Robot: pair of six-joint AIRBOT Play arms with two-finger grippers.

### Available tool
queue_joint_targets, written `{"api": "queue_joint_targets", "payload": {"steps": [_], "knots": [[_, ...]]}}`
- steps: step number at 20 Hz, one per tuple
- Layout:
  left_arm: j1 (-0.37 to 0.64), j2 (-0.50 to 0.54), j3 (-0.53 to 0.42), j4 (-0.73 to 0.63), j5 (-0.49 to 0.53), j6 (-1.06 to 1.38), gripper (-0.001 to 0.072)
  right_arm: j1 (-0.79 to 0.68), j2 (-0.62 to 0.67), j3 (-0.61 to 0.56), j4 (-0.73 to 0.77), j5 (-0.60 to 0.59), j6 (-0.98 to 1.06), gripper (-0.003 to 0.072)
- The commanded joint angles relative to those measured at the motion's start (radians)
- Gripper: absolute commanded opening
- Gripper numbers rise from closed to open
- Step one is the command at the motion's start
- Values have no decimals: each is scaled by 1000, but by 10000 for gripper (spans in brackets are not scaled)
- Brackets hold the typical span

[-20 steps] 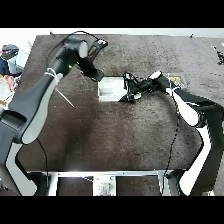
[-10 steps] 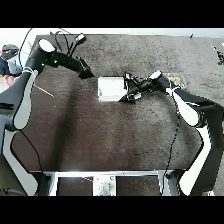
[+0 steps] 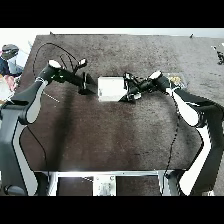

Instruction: Fold the box and place the chain.

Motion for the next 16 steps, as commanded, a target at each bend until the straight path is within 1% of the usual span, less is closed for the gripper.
{"api": "queue_joint_targets", "payload": {"steps": [1,6,10,12,16], "knots": [[-21,-23,-3,-8,-11,121,720,1,0,0,0,0,0,443],[-21,-23,-6,38,-21,126,720,1,0,0,0,0,0,443],[-21,-24,-35,32,-16,126,720,1,0,0,0,0,0,443],[-21,-26,-49,1,-8,126,720,1,0,0,0,0,0,443],[-23,-31,-49,-9,4,126,720,1,0,0,0,0,0,443]]}}
